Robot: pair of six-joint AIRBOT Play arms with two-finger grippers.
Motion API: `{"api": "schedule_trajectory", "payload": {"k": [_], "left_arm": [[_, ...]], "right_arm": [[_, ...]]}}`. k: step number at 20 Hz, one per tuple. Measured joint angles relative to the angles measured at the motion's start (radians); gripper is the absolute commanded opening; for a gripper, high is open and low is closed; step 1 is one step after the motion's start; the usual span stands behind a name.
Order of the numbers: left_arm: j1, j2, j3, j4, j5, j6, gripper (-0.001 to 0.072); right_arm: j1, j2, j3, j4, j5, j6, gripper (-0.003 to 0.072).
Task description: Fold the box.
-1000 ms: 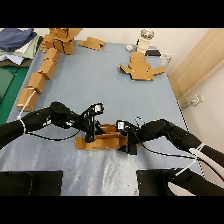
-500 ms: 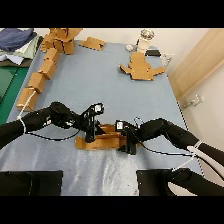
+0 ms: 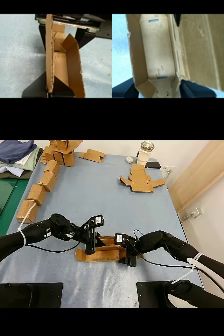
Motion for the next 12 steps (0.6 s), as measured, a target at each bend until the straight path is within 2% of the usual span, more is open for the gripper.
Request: {"api": "schedule_trajectory", "payload": {"k": [12], "left_arm": [[0.0,0.0,0.0,-0.001,0.0,0.0,0.0013]], "right_arm": [[0.024,-0.024,0.02,-0.039,0.02,0.0,0.0639]]}}
